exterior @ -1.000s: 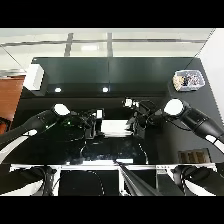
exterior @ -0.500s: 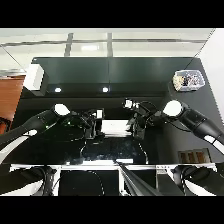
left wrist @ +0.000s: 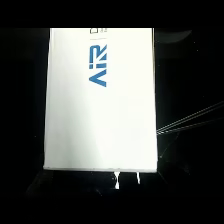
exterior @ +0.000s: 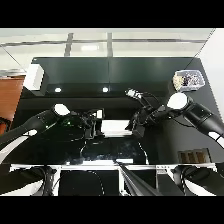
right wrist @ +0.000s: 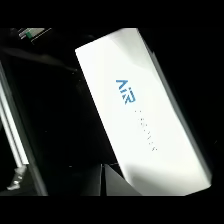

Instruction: Fold the box and place the chain.

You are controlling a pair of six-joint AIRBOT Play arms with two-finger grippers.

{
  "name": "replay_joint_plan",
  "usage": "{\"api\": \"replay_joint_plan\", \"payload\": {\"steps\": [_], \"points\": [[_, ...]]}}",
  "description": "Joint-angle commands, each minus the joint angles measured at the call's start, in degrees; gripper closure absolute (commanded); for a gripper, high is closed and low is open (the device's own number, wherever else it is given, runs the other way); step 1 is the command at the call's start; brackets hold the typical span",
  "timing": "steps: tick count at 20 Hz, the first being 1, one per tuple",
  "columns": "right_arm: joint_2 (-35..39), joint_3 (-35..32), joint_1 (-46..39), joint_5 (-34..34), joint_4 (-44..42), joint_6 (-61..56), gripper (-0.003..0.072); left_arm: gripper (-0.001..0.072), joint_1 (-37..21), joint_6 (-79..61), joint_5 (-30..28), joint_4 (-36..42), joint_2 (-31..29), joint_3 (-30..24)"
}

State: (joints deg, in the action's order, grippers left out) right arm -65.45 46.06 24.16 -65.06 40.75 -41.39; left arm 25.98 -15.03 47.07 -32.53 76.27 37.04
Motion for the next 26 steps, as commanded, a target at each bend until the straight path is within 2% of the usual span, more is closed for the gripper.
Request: {"api": "replay_joint_plan", "payload": {"steps": [1,4,5,13,18,23,26], "points": [[-0.2,-2.6,-0.6,0.3,-4.5,-13.0,0.0671,0.0251,0.0,0.1,-0.1,0.0,0.0,0.0],[-1.7,-8.3,-0.9,5.9,-23.7,-8.8,0.0679,0.0251,0.0,0.1,-0.1,0.0,0.0,0.0],[-2.6,-9.2,-0.8,6.9,-26.9,-8.8,0.0678,0.0251,0.0,0.1,-0.1,0.0,0.0,0.0],[-7.8,-9.4,-0.9,13.3,-26.5,-11.0,0.0677,0.0251,0.0,0.1,-0.1,0.0,0.0,0.0],[-10.6,-9.4,-0.8,13.2,-22.4,-13.0,0.0677,0.0251,0.0,0.1,-0.1,0.0,0.0,0.0],[-10.8,-9.4,-0.8,14.3,-22.1,-12.8,0.0677,0.0251,0.0,0.1,-0.1,0.0,0.0,0.0],[-10.6,-8.9,-1.0,11.5,-22.2,-10.0,0.0676,0.0251,0.0,0.1,-0.1,0.0,0.0,0.0]]}}
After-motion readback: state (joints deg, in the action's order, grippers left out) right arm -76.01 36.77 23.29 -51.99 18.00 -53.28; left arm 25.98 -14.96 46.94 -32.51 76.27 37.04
